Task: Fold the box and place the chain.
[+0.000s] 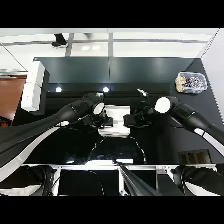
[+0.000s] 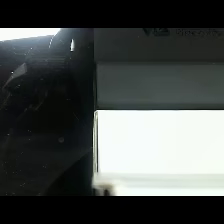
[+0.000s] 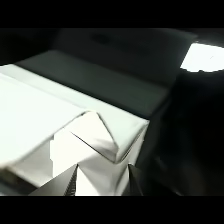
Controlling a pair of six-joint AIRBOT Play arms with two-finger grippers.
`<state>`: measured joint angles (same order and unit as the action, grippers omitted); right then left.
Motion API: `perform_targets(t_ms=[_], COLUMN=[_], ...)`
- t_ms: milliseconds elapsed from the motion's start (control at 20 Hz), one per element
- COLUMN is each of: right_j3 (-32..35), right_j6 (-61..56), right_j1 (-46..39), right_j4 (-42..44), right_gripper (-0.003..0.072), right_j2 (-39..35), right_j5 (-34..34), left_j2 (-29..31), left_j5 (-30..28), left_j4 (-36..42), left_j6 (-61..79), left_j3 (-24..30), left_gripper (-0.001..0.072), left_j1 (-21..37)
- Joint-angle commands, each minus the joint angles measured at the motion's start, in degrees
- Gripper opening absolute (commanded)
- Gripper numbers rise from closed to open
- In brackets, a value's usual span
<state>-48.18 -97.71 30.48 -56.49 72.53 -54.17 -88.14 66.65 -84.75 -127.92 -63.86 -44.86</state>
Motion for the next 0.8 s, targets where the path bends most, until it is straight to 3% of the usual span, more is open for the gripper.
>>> perform_targets(t_ms=[0, 100, 350, 650, 700, 750], right_j3=[-3.58, -6.54, -10.08, -11.06, -11.30, -11.58], right_j6=[-13.77, -16.87, -22.32, -26.01, -26.88, -27.39], right_j1=[4.76, 7.50, 11.47, 11.43, 11.45, 11.61], right_j4=[-12.00, -14.82, -21.75, -21.88, -21.79, -21.77], right_gripper=[0.0357, 0.0357, 0.0356, 0.0355, 0.0305, 0.0303], right_j2=[2.91, 6.21, 10.49, 10.71, 11.04, 11.50], right_j5=[-2.43, -5.84, -5.99, -8.92, -9.81, -10.38], left_j2=[-0.04, -0.04, -0.04, -0.04, -0.04, -0.04], left_j5=[-0.02, -0.02, -0.02, -0.02, -0.02, 0.00], left_j4=[0.00, 0.00, 0.00, 0.00, 0.00, 0.00], left_j6=[0.00, 0.00, 0.02, 0.00, 0.00, 0.00], left_j3=[-0.04, -0.04, -0.04, -0.04, -0.04, -0.04], left_gripper=[0.0026, 0.0026, 0.0026, 0.0026, 0.0026, 0.0026], left_j1=[0.02, 0.02, 0.02, 0.02, 0.02, 0.02])
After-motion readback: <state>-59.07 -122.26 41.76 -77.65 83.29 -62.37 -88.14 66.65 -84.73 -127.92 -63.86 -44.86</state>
